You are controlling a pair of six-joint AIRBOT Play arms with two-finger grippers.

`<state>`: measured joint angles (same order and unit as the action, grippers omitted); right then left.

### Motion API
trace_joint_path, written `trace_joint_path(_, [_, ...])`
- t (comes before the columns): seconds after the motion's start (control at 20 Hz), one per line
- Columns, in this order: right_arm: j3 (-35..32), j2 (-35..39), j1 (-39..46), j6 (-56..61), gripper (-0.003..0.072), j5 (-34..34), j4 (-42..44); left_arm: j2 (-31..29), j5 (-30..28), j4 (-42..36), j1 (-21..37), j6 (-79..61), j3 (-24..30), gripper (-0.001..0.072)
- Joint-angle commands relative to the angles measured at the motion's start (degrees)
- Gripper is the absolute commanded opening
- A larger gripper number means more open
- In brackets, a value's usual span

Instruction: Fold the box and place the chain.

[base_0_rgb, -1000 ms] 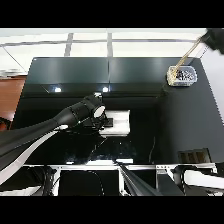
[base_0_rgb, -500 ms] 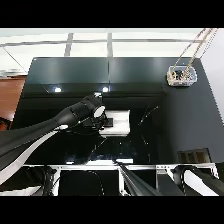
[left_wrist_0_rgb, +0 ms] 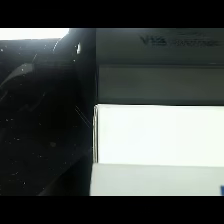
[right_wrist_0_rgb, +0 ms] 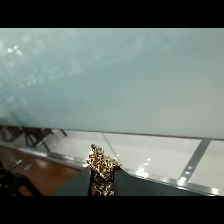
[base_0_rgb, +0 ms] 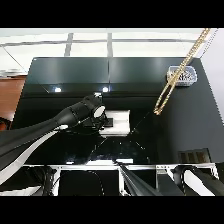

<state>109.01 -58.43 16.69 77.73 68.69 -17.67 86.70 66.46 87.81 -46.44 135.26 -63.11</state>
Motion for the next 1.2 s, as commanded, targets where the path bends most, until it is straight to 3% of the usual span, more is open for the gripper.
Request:
trace_joint_path(0.0, [0.04, 0.11, -0.02, -0.87, 0.0015, 6.64, 4.85, 0.04, 0.02, 0.00, 0.04, -0.02, -0.04, 0.0029])
trace_joint_path(0.35, [-0.07, 0.11, -0.24, -5.27, 0.0014, 15.87, 3.98, 0.04, 0.26, 0.00, 0.04, -0.02, -0.04, 0.0029])
trace_joint_path(0.6, [-5.90, 0.11, -9.86, -7.87, 0.0014, 19.80, 0.81, 0.04, 0.24, 0.00, 0.04, -0.02, -0.04, 0.0029])
trace_joint_path(0.85, [-13.94, 0.09, -20.96, -7.72, 0.0015, 16.52, -2.95, 0.04, 0.22, 0.00, 0.04, -0.02, -0.04, 0.0029])
trace_joint_path(1.15, [-17.51, 0.04, -27.17, -7.67, 0.0014, 5.40, -5.33, 0.04, 0.24, 0.00, 0.04, -0.02, -0.04, 0.0029])
